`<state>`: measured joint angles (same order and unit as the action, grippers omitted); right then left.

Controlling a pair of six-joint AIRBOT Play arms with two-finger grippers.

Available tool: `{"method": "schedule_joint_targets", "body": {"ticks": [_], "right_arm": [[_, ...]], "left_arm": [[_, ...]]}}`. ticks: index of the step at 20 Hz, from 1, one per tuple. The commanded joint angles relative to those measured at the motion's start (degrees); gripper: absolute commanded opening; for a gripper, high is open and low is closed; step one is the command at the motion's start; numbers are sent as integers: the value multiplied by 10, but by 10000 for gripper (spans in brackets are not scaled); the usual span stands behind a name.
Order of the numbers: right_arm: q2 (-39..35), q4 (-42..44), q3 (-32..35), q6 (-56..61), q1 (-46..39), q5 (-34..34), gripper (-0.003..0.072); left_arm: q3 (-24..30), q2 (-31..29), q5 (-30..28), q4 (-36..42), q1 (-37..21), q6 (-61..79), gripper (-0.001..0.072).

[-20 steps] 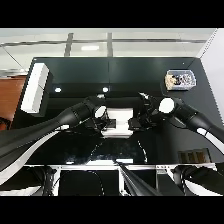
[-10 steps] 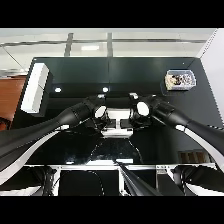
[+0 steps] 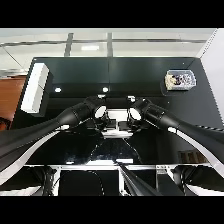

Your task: Fold the box and place the chain.

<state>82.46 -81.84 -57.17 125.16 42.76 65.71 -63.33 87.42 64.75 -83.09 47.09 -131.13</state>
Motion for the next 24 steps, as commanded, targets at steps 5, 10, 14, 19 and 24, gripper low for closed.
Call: {"method": "schedule_joint_targets", "body": {"ticks": [5,10,14,19,24], "right_arm": [[-8,-11,-1,6,1,-3,16],[-79,-14,-6,-25,1,18,306],[-197,-98,-16,-44,-7,34,305],[-249,-418,-7,-59,-93,4,305],[-175,-217,25,-66,-334,-236,653]], "left_arm": [[0,0,0,0,0,-2,22],[0,0,0,0,0,-2,22],[0,0,2,0,0,-2,22],[0,0,2,0,0,-2,22],[0,0,2,0,0,-2,22]]}}
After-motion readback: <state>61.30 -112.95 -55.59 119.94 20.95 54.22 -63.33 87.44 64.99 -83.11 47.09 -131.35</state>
